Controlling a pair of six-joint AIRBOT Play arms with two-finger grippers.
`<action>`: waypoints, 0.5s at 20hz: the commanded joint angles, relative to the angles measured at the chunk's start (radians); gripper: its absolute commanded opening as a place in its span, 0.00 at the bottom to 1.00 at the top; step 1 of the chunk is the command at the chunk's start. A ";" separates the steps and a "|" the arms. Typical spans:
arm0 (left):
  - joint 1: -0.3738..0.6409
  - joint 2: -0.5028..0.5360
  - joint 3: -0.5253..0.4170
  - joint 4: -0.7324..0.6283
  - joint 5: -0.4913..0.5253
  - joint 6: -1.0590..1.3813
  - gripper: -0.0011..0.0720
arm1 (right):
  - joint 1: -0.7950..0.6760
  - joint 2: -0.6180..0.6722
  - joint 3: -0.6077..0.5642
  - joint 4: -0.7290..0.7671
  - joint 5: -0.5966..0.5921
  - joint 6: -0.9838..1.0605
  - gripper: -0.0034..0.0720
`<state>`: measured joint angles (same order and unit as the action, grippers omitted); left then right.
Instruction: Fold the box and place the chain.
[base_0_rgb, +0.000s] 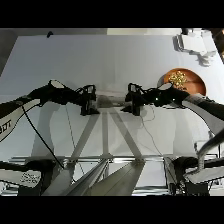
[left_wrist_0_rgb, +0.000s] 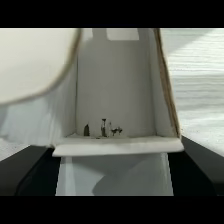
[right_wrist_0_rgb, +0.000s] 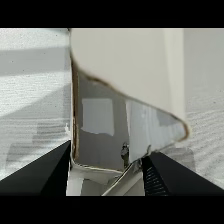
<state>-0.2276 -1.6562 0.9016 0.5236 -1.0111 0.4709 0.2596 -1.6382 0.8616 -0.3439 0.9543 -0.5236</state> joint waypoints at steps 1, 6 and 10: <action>0.000 -0.001 0.000 -0.053 -0.003 -0.006 0.97 | 0.000 0.000 0.000 0.000 0.000 0.000 0.53; -0.001 -0.005 0.000 -0.124 -0.018 -0.008 0.97 | 0.000 0.000 0.000 0.000 0.000 0.000 0.53; -0.001 -0.005 0.000 -0.123 -0.019 -0.007 0.74 | 0.000 0.000 0.000 0.000 0.000 0.000 0.53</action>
<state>-0.2276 -1.6604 0.9012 0.4129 -1.0309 0.4637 0.2592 -1.6382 0.8616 -0.3416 0.9504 -0.5228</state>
